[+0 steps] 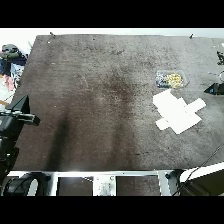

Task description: Fold the box and place the chain.

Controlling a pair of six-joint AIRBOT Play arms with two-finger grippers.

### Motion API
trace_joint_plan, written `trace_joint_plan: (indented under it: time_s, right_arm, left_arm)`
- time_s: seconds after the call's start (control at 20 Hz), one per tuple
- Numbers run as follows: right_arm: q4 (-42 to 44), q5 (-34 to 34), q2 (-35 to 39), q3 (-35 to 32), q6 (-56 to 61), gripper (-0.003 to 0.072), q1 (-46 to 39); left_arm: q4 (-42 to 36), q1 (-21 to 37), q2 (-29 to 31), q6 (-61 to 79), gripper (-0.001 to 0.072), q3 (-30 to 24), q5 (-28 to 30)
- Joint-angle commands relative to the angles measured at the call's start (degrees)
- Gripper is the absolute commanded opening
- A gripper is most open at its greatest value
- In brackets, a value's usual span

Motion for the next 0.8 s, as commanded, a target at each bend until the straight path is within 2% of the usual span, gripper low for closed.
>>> trace_joint_plan:
  time_s: [0.0,0.3,0.6,0.65,0.7,0.75]
  right_arm:
    - [-4.9,6.8,-7.0,6.3,-3.9,0.0443,-0.3]
    - [-5.8,7.8,-11.6,6.3,-9.0,0.0442,0.1]
    - [-1.5,17.4,-14.1,6.3,-10.6,0.0440,0.4]
    - [-1.8,17.6,-14.1,6.3,-10.6,0.0409,0.4]
    - [-2.3,17.5,-14.1,6.3,-10.6,0.0348,0.4]
    - [-2.2,17.3,-14.2,6.3,-10.8,0.0347,0.3]
  left_arm:
    - [0.0,0.0,0.0,0.0,0.0012,0.0,0.0]
    - [0.0,0.0,0.0,0.0,0.0012,0.0,0.0]
    - [0.0,0.0,0.0,0.0,0.0012,0.0,0.0]
    - [0.0,0.0,0.0,0.0,0.0012,0.0,0.0]
    - [0.0,0.0,0.0,0.0,0.0012,0.0,0.0]
    - [0.0,0.0,0.0,0.0,0.0012,0.0,0.0]
